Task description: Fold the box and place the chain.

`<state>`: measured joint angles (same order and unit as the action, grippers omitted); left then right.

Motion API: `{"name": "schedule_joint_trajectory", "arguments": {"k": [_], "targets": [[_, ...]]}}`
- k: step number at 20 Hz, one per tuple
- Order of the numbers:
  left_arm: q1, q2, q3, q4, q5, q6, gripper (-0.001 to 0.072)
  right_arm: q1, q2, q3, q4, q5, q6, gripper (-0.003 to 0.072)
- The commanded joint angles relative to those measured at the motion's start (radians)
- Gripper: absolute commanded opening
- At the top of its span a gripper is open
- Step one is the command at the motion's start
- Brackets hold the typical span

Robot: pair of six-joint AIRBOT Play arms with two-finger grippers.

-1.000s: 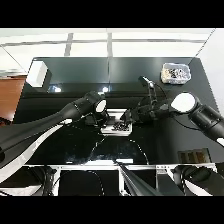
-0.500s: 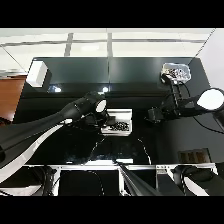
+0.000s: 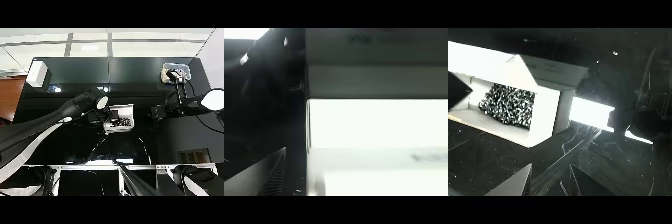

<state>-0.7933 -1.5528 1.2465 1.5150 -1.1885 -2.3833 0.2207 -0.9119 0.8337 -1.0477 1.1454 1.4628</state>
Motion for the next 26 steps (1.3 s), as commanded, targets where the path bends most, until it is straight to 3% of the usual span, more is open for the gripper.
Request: {"name": "schedule_joint_trajectory", "arguments": {"k": [1,3,5,6,8,10,12,13,14,15,16,20,26], "targets": [[-0.008,0.093,0.016,0.211,-0.1,0.114,0.0523,0.0,0.001,0.0,-0.008,-0.012,-0.002,0.0289],[-0.011,0.207,-0.016,0.294,-0.13,0.258,0.0523,0.0,0.001,0.0,-0.008,-0.013,-0.001,0.0289],[0.049,0.326,-0.146,0.364,-0.115,0.278,0.0523,0.0,0.001,0.0,-0.008,-0.019,-0.002,0.0289],[0.124,0.377,-0.233,0.304,-0.09,0.278,0.0522,0.0,0.001,0.0,-0.008,-0.026,-0.001,0.0289],[0.293,0.462,-0.401,0.051,0.051,0.375,0.0503,0.0,0.001,0.0,-0.008,-0.029,-0.001,0.0288],[0.445,0.502,-0.536,-0.404,0.215,0.756,0.0497,0.0,0.001,0.0,-0.008,-0.031,-0.001,0.0289],[0.522,0.488,-0.611,-0.836,0.19,1.349,0.0499,0.0,0.001,0.0,-0.008,-0.033,-0.001,0.0289],[0.525,0.479,-0.628,-0.925,0.154,1.593,0.0501,0.0,0.001,0.0,-0.008,-0.036,-0.001,0.0289],[0.513,0.473,-0.631,-0.929,0.135,1.764,0.0533,0.0,0.001,0.0,-0.008,-0.036,0.0,0.0289],[0.494,0.471,-0.631,-0.912,0.156,1.828,0.0652,0.0,0.001,0.0,-0.008,-0.036,-0.001,0.0289],[0.472,0.471,-0.631,-0.891,0.211,1.9,0.0712,0.0,0.001,0.0,-0.007,-0.036,0.0,0.0289],[0.386,0.468,-0.629,-0.782,0.328,2.359,0.0713,0.0,0.001,0.0,-0.008,-0.055,0.005,0.0289],[0.403,0.292,-0.58,-0.849,0.27,2.553,0.0715,0.0,0.0,0.0,-0.004,-0.1,0.025,0.0289]]}}
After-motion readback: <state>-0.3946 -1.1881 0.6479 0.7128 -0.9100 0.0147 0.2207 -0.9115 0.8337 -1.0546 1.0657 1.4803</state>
